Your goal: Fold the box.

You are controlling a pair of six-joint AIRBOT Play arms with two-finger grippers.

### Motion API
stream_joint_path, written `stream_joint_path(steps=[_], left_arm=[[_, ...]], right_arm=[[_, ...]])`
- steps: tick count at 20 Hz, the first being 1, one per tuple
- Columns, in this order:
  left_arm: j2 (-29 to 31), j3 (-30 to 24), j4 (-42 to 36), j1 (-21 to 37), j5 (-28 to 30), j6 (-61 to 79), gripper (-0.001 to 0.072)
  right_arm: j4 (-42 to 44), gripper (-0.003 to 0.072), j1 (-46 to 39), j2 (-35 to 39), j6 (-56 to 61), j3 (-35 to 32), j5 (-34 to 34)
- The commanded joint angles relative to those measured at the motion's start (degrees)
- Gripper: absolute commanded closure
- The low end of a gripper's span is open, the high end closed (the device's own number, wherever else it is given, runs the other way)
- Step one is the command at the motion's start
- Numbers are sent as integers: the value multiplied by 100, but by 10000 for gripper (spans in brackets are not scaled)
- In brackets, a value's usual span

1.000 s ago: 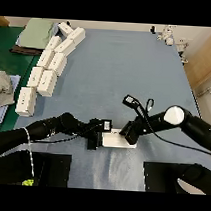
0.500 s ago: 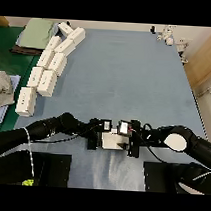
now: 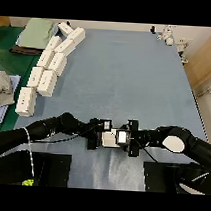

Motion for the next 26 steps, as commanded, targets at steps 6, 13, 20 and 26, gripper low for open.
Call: stream_joint_path(steps=[6,13,20,26], left_arm=[[-2,4,0,4,-9,7,219],[-2,4,0,4,-9,7,219],[-2,4,0,4,-9,7,218],[-2,4,0,4,-11,7,219]], right_arm=[[-168,138,4,315,-186,55,-343],[-372,139,-2,278,-184,50,-765],[0,139,11,-85,-184,-9,-463],[186,139,9,184,-184,-9,15]])
